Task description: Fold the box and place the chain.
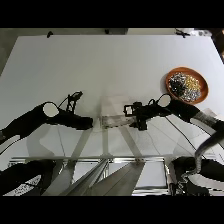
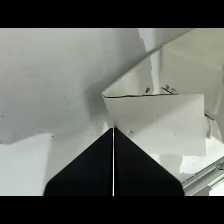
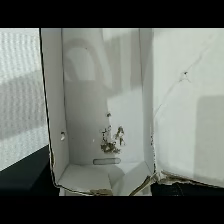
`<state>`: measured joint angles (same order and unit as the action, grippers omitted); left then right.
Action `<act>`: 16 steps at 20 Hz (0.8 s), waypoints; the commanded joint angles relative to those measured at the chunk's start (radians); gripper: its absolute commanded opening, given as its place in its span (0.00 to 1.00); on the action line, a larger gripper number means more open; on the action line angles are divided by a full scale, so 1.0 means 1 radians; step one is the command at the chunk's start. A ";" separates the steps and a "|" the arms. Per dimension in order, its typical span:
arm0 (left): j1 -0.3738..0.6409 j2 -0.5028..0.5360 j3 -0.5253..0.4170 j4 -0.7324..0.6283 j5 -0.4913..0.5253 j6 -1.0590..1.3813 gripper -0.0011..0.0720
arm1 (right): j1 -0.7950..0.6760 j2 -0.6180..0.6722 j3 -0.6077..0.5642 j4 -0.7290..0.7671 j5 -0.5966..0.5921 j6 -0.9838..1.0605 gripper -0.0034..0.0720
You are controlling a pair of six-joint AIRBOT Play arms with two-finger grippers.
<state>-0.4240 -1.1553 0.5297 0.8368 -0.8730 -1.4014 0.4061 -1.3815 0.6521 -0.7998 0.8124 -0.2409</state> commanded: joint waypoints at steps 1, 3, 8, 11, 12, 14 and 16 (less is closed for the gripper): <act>0.001 0.024 0.000 -0.030 0.011 0.014 0.02 | 0.001 0.000 0.001 -0.001 0.000 -0.003 0.44; -0.001 0.024 0.000 -0.058 0.012 0.023 0.02 | 0.001 0.000 0.001 -0.001 0.000 -0.003 0.44; -0.002 0.039 0.000 -0.100 0.009 0.069 0.03 | 0.001 0.000 0.001 -0.001 0.000 -0.003 0.44; -0.002 0.085 0.000 -0.116 0.013 0.086 0.03 | 0.001 0.000 0.001 -0.001 0.000 -0.003 0.44; -0.002 0.099 0.000 -0.126 0.014 0.089 0.04 | 0.001 0.000 0.001 -0.001 0.000 -0.003 0.44; -0.006 0.105 0.000 -0.149 0.013 0.096 0.28 | 0.001 0.000 0.001 -0.001 0.000 -0.003 0.44; -0.018 0.103 0.000 -0.149 0.018 0.096 0.39 | 0.001 0.000 0.001 -0.001 0.000 -0.003 0.44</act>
